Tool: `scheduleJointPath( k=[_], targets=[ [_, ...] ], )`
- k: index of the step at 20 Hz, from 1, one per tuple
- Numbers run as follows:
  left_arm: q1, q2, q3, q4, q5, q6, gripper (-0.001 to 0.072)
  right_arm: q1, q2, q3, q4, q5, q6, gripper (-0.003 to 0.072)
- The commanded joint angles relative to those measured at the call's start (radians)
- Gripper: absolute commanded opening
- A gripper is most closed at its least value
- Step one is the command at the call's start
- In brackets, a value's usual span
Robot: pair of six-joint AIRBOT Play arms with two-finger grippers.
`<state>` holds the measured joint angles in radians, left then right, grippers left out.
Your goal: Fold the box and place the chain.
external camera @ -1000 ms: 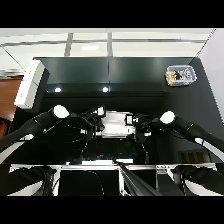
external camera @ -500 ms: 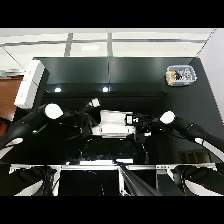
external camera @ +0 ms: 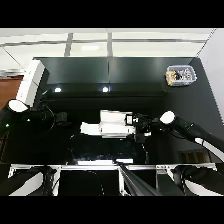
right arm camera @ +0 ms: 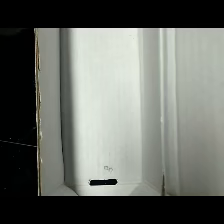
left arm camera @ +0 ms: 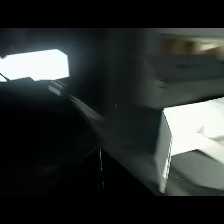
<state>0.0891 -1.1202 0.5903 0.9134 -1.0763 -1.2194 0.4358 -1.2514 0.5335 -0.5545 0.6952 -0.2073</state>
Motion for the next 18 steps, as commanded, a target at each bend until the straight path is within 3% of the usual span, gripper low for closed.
scheduleJointPath(
  k=[1,7,12,18],
  targets=[
    [0.084,-0.102,-0.056,-0.169,-0.088,0.029,0.0024,0.000,-0.001,0.000,0.000,0.000,0.000,0.0164],
    [-0.035,-0.237,-0.056,-0.322,-0.046,0.136,0.0024,0.000,-0.001,0.000,0.000,0.000,0.000,0.0164],
    [-0.178,-0.291,-0.052,-0.350,-0.026,0.147,0.0024,0.000,-0.001,0.000,0.000,0.000,0.000,0.0164],
    [-0.179,-0.291,0.000,-0.365,-0.081,0.216,0.0027,0.000,-0.001,0.000,0.000,0.000,0.000,0.0164]
  ],
)
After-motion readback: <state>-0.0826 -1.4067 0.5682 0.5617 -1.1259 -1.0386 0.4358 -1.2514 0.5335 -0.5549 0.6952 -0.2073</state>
